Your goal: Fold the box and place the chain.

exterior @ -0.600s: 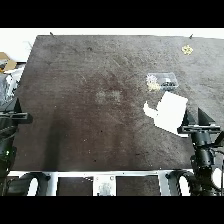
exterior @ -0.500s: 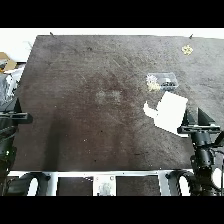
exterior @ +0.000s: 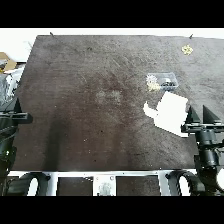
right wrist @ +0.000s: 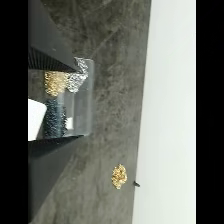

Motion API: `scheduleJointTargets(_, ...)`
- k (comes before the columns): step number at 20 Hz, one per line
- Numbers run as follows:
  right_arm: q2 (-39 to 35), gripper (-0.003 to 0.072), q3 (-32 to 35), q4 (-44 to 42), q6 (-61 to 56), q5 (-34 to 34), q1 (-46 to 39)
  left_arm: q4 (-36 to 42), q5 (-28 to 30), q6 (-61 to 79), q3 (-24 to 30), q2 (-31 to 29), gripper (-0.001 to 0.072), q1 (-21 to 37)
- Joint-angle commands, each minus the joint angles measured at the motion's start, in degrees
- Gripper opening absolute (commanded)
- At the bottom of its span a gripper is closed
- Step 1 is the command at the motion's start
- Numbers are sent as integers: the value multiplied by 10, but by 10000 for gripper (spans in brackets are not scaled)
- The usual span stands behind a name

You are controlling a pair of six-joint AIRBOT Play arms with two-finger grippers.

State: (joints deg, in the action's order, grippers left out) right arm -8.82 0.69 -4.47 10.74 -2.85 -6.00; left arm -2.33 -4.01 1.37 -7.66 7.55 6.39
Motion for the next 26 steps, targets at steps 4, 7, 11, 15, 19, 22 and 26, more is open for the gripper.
scheduleJointTargets(4,124,451,-125,1,-1,59,0,0,0,0,0,0,12,0)
scheduleJointTargets(7,264,453,-217,-12,-32,59,0,0,0,0,0,0,12,0)
scheduleJointTargets(11,478,470,-339,-13,-82,18,-12,0,0,0,0,0,11,0)
scheduleJointTargets(15,651,469,-424,184,-395,-278,-140,0,0,0,0,0,12,0)
scheduleJointTargets(19,717,469,-516,563,-736,-579,-305,0,0,0,0,0,12,0)
scheduleJointTargets(22,731,468,-563,653,-743,-700,-411,0,0,0,0,0,12,0)
scheduleJointTargets(26,777,440,-580,683,-734,-744,-484,0,0,0,0,0,12,0)
